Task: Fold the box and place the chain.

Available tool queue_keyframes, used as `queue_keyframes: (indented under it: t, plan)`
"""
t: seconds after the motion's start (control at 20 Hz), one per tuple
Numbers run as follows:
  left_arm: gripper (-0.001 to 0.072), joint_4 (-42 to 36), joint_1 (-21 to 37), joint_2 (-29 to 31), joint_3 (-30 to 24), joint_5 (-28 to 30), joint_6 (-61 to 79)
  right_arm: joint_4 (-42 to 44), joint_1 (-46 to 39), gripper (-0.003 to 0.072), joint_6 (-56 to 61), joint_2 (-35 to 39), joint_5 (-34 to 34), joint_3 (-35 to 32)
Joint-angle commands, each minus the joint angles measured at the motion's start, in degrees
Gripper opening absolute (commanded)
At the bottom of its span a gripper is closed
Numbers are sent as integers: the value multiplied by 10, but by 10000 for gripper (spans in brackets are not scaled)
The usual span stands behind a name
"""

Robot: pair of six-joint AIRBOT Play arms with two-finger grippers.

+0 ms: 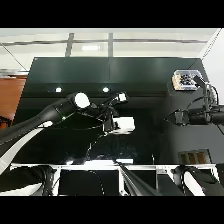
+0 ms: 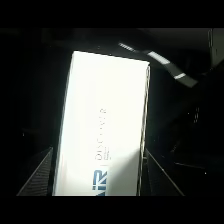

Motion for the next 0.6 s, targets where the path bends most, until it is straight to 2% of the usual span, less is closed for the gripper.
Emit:
queue_keyframes:
  t: [0.0,0.15,0.35,0.55]
  plan:
    - [717,21,-10,-2,1,-2,-3,0,0,16,0,0,-1,0]
    - [717,24,-23,-2,1,4,-3,0,0,16,0,0,-1,0]
    - [718,75,-47,-3,1,37,-4,0,0,16,0,0,-1,0]
    - [718,94,-61,-26,1,53,-40,0,0,16,0,0,-2,0]
